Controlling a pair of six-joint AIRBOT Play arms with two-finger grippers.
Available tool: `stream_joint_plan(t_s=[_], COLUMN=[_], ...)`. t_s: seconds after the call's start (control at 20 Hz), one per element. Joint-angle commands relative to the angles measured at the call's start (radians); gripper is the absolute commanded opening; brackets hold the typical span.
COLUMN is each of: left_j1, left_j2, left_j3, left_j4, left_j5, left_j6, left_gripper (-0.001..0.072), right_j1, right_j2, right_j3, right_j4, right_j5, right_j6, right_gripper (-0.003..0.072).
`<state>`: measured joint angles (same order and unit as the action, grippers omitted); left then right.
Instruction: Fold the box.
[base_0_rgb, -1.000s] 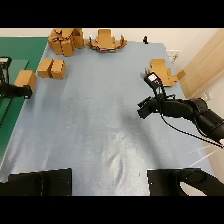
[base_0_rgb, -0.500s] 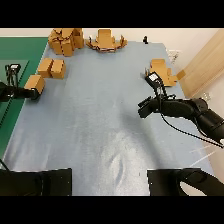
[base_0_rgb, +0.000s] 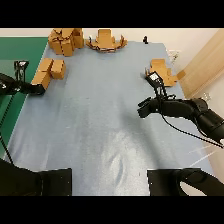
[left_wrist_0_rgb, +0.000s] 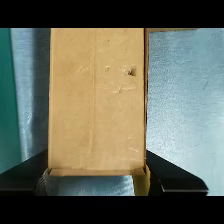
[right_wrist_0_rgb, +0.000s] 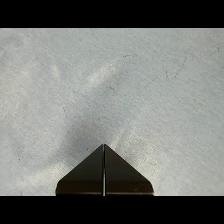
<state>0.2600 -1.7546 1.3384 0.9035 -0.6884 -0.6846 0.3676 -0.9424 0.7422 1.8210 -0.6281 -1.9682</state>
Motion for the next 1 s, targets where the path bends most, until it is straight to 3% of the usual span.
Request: stream_joint_plan(t_s=[0.0,0.05,0.1,0.15,0.2,0.25,0.3,0.7,0.95], left_j1=[-0.01,-0.01,-0.01,-0.01,-0.01,-0.01,-0.011,-0.01,-0.012], left_j2=[-0.026,-0.026,-0.026,-0.026,-0.026,-0.026,-0.026,0.007,0.041], left_j3=[0.018,0.018,0.02,0.02,0.02,0.02,0.02,0.025,0.126], left_j4=[0.023,0.034,0.047,0.049,0.049,0.052,0.058,0.067,0.053], left_j5=[-0.001,0.001,0.0,0.005,0.007,0.006,0.005,-0.025,-0.12], left_j6=[-0.034,-0.033,-0.031,-0.033,-0.033,-0.032,-0.029,0.021,0.04], left_gripper=[0.0012,0.0014,0.0181,0.0542,0.0602,0.0604,0.069,0.0691,0.0691], right_j1=[0.0,0.0,0.0,0.0,0.0,0.0,0.0,0.0,0.0], right_j2=[0.0,0.0,0.001,0.0,0.001,0.0,0.0,0.001,0.001], right_j3=[0.0,0.0,0.0,0.0,0.0,0.0,0.0,0.0,0.0], right_j4=[0.0,0.0,0.0,0.0,0.0,0.0,0.001,0.001,0.001], right_j5=[0.0,0.0,-0.001,-0.001,-0.001,-0.001,-0.001,-0.001,-0.001], right_j6=[0.005,0.005,0.006,0.008,0.008,0.008,0.008,0.008,0.009], right_gripper=[0.0001,0.0001,0.0001,0.0001,0.0001,0.0001,0.0001,0.0001,0.0001])
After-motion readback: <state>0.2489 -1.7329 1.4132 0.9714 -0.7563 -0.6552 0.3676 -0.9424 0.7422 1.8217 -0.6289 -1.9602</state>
